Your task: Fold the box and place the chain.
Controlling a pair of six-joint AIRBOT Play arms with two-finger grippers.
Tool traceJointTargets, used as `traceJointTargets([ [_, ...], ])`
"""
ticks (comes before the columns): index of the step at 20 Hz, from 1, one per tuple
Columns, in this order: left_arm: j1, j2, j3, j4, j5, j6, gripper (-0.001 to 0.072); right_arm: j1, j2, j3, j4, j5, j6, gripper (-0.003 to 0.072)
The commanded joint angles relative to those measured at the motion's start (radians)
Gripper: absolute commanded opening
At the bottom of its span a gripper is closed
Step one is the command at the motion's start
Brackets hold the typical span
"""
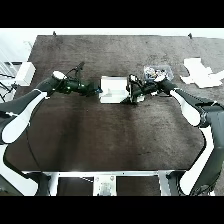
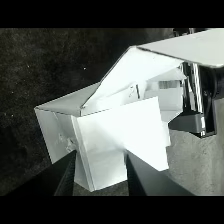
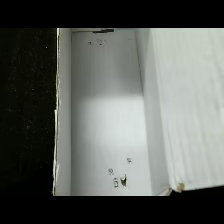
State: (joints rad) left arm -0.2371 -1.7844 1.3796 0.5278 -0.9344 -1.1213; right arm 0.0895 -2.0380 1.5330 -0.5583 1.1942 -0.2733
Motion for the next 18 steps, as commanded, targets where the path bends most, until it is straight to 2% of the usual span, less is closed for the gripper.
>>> traceJointTargets([
  [1, -0.020, 0.000, 0.042, 0.115, 0.010, -0.117, 0.0365, 0.001, 0.000, 0.000, 0.000, 0.000, 0.000, 0.0502],
  [7, -0.064, 0.000, 0.103, 0.259, 0.011, -0.293, 0.0347, 0.001, 0.000, 0.000, 0.000, 0.000, 0.000, 0.0502],
  [18, -0.111, -0.001, 0.106, 0.363, 0.044, -0.454, 0.0348, 0.001, 0.000, 0.000, 0.000, 0.000, 0.000, 0.0502],
])
